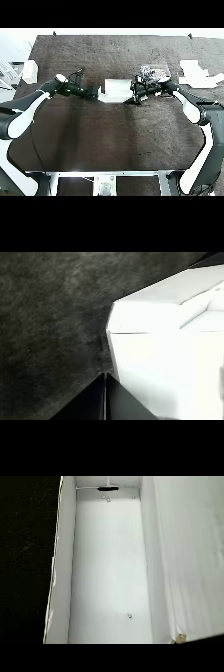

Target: Fold the box and place the chain.

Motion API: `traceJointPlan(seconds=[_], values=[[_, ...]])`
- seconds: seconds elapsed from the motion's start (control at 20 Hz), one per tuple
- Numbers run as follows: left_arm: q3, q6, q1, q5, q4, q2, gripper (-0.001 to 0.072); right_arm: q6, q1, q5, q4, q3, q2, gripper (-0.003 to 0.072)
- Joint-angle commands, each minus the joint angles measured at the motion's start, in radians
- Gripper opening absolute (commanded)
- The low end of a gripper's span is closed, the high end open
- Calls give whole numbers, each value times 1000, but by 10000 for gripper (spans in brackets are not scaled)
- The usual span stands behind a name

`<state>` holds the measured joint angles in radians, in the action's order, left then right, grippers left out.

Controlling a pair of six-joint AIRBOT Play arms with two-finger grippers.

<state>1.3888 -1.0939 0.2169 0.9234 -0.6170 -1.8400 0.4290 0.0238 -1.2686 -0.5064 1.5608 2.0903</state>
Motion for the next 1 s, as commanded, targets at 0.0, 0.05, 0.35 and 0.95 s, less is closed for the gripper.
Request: traceJointPlan(seconds=[0.0,0.05,0.35,0.95], values=[[6,11,0,-2,13,27,122,0,0,0,0,0,0,498],[10,14,0,6,18,28,224,0,0,0,0,0,0,497],[14,49,1,36,60,28,321,0,0,0,0,0,0,498],[14,52,37,2,89,28,482,0,0,0,0,0,0,498]])
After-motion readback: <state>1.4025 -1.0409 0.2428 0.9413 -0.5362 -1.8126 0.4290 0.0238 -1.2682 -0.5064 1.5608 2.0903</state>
